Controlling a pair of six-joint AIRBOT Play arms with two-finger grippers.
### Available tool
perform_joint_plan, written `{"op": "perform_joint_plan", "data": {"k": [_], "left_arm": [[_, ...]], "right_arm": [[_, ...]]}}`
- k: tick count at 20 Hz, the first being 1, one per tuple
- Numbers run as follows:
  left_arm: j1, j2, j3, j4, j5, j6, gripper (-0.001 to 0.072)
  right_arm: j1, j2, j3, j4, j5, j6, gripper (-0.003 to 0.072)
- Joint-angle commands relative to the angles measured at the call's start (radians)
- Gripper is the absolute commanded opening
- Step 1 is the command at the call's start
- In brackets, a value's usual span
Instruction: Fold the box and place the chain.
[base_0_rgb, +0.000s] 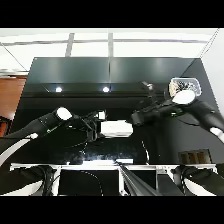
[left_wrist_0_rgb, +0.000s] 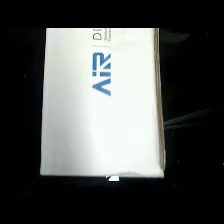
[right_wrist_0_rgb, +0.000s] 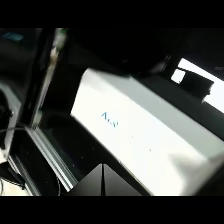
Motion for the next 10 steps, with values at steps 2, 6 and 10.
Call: {"op": "perform_joint_plan", "data": {"k": [2, 6, 10], "left_arm": [[0.0, 0.03, 0.023, 0.064, -0.031, -0.075, 0.0717], [0.001, 0.151, 0.051, 0.296, -0.13, -0.253, 0.0717], [0.0, 0.294, 0.054, 0.308, -0.203, -0.307, 0.0717]], "right_arm": [[-0.159, 0.209, 0.024, -0.158, 0.146, 0.089, 0.0008], [-0.257, 0.288, 0.024, -0.209, 0.173, 0.099, 0.0008], [-0.262, 0.288, 0.019, -0.21, 0.148, 0.098, 0.0008]]}}
